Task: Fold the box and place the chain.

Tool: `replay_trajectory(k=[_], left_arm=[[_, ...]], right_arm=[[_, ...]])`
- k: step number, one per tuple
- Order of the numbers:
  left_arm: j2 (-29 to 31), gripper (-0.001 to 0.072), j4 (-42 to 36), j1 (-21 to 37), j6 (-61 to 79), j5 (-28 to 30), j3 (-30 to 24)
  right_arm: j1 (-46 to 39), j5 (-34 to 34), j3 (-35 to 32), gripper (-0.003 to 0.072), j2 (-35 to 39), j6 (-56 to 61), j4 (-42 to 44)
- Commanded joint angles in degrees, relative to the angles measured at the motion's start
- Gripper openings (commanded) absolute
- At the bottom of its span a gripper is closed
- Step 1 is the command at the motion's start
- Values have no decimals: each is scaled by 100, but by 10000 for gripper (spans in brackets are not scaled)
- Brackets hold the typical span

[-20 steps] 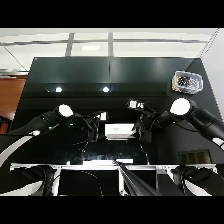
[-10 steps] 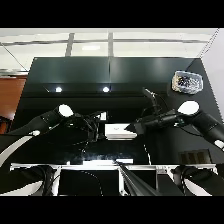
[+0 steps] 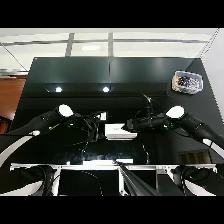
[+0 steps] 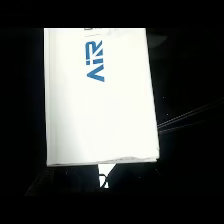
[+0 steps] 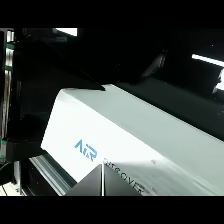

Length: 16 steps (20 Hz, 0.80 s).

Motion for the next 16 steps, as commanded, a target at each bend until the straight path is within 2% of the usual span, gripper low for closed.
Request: replay_trajectory(k=[1, 9, 13, 16], left_arm=[[-2, 337, -4, 0, -4, 0, 4], [-2, 336, -2, 0, -4, 0, 4], [-2, 336, -4, 0, -4, 0, 4], [-2, 337, -4, 0, -4, 0, 4]], right_arm=[[22, -127, -9, 14, -157, 249, -354], [22, -39, -7, 15, -280, 9, -385], [-142, 769, 227, 15, -116, -409, -396], [-581, 1250, 538, 15, 339, -472, -466]])
